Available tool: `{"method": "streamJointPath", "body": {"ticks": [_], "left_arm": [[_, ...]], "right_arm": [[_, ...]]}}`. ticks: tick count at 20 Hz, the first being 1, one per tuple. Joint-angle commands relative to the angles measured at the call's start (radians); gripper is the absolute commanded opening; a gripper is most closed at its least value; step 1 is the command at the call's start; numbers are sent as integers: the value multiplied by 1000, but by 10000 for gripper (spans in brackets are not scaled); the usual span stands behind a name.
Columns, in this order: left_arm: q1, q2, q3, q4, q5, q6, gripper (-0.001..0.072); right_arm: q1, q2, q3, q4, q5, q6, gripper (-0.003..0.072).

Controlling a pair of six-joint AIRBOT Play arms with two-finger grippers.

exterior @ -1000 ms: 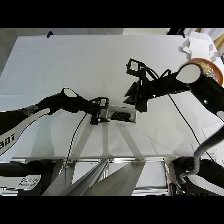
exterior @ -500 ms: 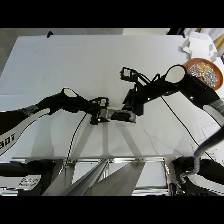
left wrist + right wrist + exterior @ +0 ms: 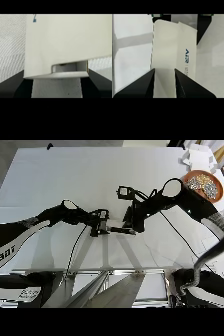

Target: Fold the box and place the chain.

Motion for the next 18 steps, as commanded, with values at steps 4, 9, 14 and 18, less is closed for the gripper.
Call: {"method": "streamJointPath", "body": {"ticks": [4, 9, 14, 18], "left_arm": [[1, 0, 0, 0, 0, 0, 153], [1, 0, 0, 0, 0, 0, 153], [1, 0, 0, 0, 0, 0, 153], [1, 0, 0, 0, 0, 0, 153]], "right_arm": [[37, 2, 0, -87, -20, 19, 258], [106, 2, -2, -211, -77, 71, 323], [153, 10, -32, -244, -137, 103, 320], [160, 18, -48, -262, -162, 142, 321]]}}
